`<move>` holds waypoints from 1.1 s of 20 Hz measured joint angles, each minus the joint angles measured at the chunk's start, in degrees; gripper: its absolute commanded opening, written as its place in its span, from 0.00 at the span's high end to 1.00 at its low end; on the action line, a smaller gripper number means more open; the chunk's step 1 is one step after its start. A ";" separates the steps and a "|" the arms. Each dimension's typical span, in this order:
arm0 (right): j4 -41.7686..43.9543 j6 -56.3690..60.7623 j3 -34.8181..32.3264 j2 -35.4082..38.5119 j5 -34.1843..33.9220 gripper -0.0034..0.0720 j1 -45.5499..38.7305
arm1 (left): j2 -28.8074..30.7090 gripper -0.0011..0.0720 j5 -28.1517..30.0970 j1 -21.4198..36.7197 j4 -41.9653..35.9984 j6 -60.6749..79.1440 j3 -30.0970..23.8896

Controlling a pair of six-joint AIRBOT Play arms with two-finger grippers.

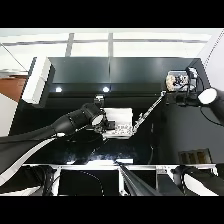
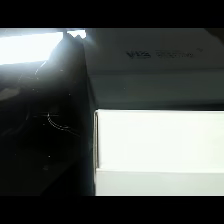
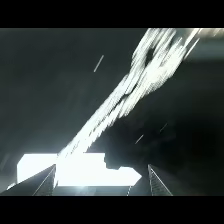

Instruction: Fold the box and place the chain.

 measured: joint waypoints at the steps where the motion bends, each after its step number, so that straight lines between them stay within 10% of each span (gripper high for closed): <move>1: -3.82 3.89 -0.22 -1.49 -4.02 0.03 1.60 | 0.00 0.94 -0.02 0.00 0.00 0.00 0.00; 12: -32.06 39.34 6.67 -15.19 -6.40 0.03 7.56 | -0.02 0.94 -0.17 0.00 0.00 0.00 0.00; 22: -33.29 43.85 8.41 -19.28 -5.33 0.44 7.61 | -0.04 0.94 -0.20 0.00 0.00 0.00 0.00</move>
